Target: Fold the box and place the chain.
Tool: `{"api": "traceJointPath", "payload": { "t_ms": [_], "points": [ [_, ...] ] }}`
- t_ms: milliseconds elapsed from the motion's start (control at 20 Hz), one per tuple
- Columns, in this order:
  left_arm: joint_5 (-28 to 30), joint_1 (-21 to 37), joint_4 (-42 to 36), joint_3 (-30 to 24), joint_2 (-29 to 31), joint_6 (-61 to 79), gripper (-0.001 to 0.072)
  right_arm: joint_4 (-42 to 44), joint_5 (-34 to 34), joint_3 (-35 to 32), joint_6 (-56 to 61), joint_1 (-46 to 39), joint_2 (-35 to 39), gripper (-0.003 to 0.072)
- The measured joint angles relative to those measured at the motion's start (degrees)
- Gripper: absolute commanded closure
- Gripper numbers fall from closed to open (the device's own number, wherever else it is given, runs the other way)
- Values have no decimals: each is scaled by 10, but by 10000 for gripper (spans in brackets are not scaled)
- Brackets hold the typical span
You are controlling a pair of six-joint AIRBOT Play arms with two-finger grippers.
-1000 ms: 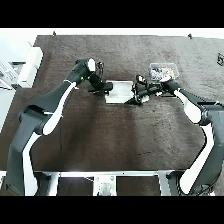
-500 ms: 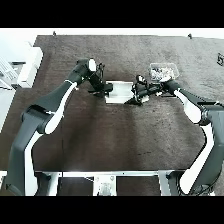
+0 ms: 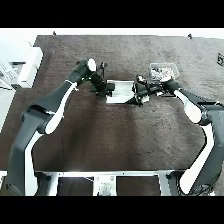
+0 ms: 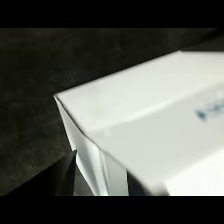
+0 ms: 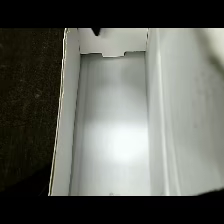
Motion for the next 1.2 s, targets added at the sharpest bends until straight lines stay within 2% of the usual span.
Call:
{"api": "traceJointPath", "payload": {
  "t_ms": [250,600,1200],
  "points": [
    [11,-5,60,0,0,-38,351,0,0,0,0,0,0,279],
    [21,-6,90,0,0,-45,351,2,-2,0,0,1,0,279],
    [-25,-7,123,3,0,-32,350,2,3,0,0,1,0,279]
  ]
}}
